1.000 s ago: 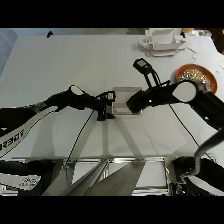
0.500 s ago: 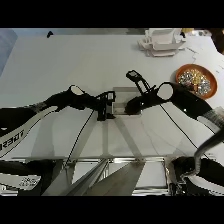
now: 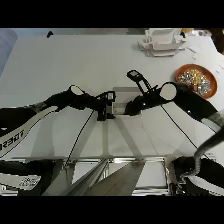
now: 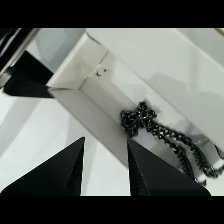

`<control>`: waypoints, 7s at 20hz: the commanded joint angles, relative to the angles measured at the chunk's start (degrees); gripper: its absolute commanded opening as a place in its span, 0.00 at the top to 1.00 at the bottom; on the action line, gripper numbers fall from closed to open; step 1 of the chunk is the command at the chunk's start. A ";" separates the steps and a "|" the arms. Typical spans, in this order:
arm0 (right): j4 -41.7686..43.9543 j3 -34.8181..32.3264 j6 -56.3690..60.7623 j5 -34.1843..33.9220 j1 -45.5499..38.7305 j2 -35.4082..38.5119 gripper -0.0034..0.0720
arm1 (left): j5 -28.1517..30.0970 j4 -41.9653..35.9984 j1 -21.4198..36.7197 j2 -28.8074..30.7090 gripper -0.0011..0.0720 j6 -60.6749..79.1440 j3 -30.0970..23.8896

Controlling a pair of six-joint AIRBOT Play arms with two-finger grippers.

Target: Fold the box and place the chain.

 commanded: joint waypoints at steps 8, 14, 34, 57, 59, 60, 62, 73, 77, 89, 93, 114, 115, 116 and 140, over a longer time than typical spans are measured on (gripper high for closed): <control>-24.06 -0.17 21.70 4.76 -15.17 10.21 0.69 | 0.00 0.02 0.02 0.04 0.97 0.00 -0.02; -24.39 -2.12 23.78 -0.52 -21.79 0.68 0.24 | 0.00 0.02 0.02 0.04 0.97 0.00 -0.02; -25.66 -3.32 27.41 -8.79 -21.79 -11.08 0.58 | 0.00 0.02 0.02 0.04 0.97 0.00 -0.02; -25.70 -3.32 23.65 -4.20 -21.77 11.43 0.93 | 0.00 0.02 0.02 0.04 0.97 0.00 -0.02; -25.86 -3.32 23.15 -5.27 -21.77 11.15 0.92 | 0.02 0.02 0.02 0.04 0.97 0.00 -0.02; -25.81 -3.32 22.69 -5.20 -21.77 9.51 0.77 | 0.02 0.02 0.02 0.04 0.97 0.00 -0.02; -25.81 -3.32 22.69 -5.18 -21.77 5.44 0.59 | 0.00 0.02 0.02 0.04 0.97 0.00 -0.02; -25.42 -3.32 22.62 -7.45 -21.57 -9.86 0.66 | 0.02 0.02 0.02 0.04 0.97 0.00 -0.02; -25.79 -3.32 22.18 -8.07 -18.97 -11.74 0.66 | 0.00 0.02 0.02 0.04 0.97 0.00 -0.02; -27.21 -3.32 23.28 -7.72 -18.86 -11.72 0.93 | 0.00 0.02 0.02 0.04 0.97 0.00 -0.02; -27.21 -3.32 22.64 -6.88 -18.86 -8.31 0.93 | 0.00 0.02 0.02 0.04 0.97 0.00 -0.02; 13.35 -3.32 -3.32 -1.99 -6.62 22.29 0.93 | 0.02 0.02 0.02 0.04 0.97 0.00 -0.02; 13.31 -3.32 -3.32 -3.19 -5.09 21.68 0.93 | 0.00 0.02 0.02 0.04 0.97 0.00 -0.02; 13.27 -3.32 -3.30 -3.58 -3.76 20.87 0.93 | 0.00 0.02 0.02 0.04 0.97 0.00 -0.02; 6.40 -3.26 -2.67 -4.33 -3.10 2.64 0.59 | 0.02 0.02 0.02 0.04 0.97 0.00 -0.02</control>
